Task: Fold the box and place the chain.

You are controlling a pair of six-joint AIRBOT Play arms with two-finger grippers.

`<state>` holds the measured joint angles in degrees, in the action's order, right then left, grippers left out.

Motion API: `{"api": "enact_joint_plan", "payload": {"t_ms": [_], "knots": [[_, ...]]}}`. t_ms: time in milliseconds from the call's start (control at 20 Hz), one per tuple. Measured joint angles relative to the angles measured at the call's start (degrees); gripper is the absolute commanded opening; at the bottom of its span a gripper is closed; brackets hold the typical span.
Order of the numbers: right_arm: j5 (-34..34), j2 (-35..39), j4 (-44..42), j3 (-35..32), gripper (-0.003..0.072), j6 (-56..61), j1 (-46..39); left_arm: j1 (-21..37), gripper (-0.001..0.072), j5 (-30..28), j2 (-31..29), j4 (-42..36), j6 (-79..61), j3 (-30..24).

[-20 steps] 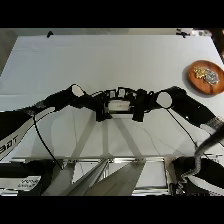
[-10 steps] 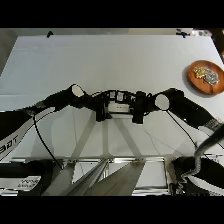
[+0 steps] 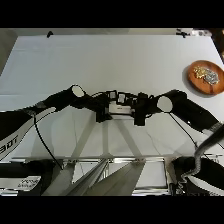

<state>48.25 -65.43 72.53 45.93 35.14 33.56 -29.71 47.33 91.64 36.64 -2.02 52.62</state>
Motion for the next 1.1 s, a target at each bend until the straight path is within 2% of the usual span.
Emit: {"api": "enact_joint_plan", "payload": {"t_ms": [100,150,200,250,400,700,800,1100], "knots": [[-2.0,2.0,0.7,0.0,0.0317,1.1,0.0,0.0,0.0352,-0.1,0.0,0.0,-0.1,0.0],[-2.4,2.9,1.1,0.0,0.0261,1.6,0.0,0.0,0.0352,-0.1,0.0,0.0,-0.1,0.0],[-3.2,4.0,1.3,0.0,0.0105,2.2,0.0,0.0,0.0352,-0.1,0.0,0.1,-0.1,0.0],[-3.6,4.8,1.4,0.0,0.0012,2.8,0.2,0.0,0.0352,0.0,0.0,0.1,-0.2,0.0],[-8.6,6.4,0.6,-1.2,0.0012,6.3,1.6,0.0,0.0352,0.0,0.0,0.2,-0.3,0.0],[-35.8,7.3,-0.4,-13.1,0.0012,11.5,7.0,0.0,0.0352,0.0,0.0,0.2,-0.3,0.0],[-42.6,7.4,-0.5,-16.3,0.0012,12.0,8.3,0.0,0.0352,0.0,0.0,0.2,-0.3,0.0],[-49.3,6.4,-0.5,-21.0,0.0013,12.4,10.5,0.0,0.0352,0.0,0.0,0.2,-0.3,0.0]]}}
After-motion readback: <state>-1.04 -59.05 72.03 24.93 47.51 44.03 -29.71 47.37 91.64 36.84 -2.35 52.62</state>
